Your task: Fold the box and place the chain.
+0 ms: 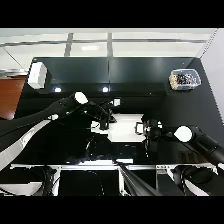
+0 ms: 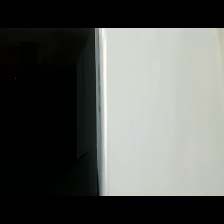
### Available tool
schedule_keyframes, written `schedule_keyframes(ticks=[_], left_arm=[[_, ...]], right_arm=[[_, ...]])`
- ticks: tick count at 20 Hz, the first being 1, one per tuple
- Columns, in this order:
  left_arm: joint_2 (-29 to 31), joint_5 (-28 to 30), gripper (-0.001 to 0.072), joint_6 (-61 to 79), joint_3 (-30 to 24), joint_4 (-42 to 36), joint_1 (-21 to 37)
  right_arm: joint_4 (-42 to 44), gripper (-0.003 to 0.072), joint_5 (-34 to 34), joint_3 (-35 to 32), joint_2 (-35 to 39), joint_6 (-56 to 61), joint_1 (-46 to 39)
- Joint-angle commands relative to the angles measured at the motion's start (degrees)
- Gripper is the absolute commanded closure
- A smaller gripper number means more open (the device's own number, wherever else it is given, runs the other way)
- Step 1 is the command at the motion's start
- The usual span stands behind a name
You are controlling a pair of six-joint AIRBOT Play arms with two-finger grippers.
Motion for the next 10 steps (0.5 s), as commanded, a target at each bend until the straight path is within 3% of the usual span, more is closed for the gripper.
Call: schedule_keyframes(ticks=[1, 4, 10], left_arm=[[0.0, 0.0, 0.0683, 0.0, 0.0, 0.0, 0.0], [0.0, 0.0, 0.0684, 0.0, 0.0, 0.0, 0.0], [0.0, 0.0, 0.0683, 0.0, 0.0, 0.0, 0.0]], right_arm=[[-4.8, -0.0018, 0.8, 3.6, 0.0, 0.2, 0.1], [-2.1, -0.0018, 1.7, 6.8, 0.0, -0.4, -2.7], [3.0, -0.0019, 1.8, 6.9, -1.4, -6.4, -9.0]])
